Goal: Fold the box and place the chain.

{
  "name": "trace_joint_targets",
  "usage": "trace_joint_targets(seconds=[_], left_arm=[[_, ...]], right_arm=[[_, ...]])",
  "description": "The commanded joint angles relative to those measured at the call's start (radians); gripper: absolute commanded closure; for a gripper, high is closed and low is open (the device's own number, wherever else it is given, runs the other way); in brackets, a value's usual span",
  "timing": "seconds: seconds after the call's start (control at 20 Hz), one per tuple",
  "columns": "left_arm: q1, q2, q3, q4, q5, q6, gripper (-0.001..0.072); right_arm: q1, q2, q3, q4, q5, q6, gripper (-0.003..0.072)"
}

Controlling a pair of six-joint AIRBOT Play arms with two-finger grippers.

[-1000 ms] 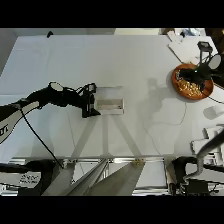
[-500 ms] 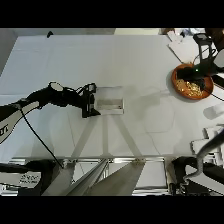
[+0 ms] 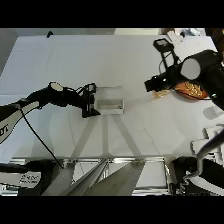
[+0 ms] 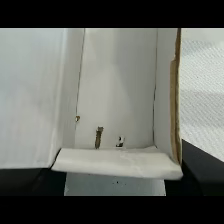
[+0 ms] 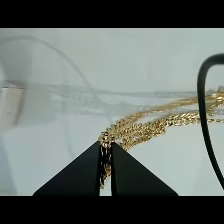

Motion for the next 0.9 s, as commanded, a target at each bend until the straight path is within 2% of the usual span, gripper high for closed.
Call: trace_joint_targets(seconds=[0.0,0.2,0.35,0.85], left_arm=[[0.001,0.000,0.000,0.000,0.010,0.000,0.0557],[0.001,0.000,0.000,0.000,0.010,0.000,0.0557],[0.001,0.000,0.000,0.000,0.010,0.000,0.0557],[0.001,0.000,0.000,0.000,0.010,0.000,0.0557]], right_arm=[[0.145,-0.008,0.000,0.002,-0.077,0.093,0.0670],[0.251,-0.041,0.000,0.029,-0.193,0.155,0.0670],[0.306,-0.096,0.000,0.051,-0.229,0.156,0.0669],[0.356,-0.326,0.001,0.095,-0.449,0.157,0.0669]])
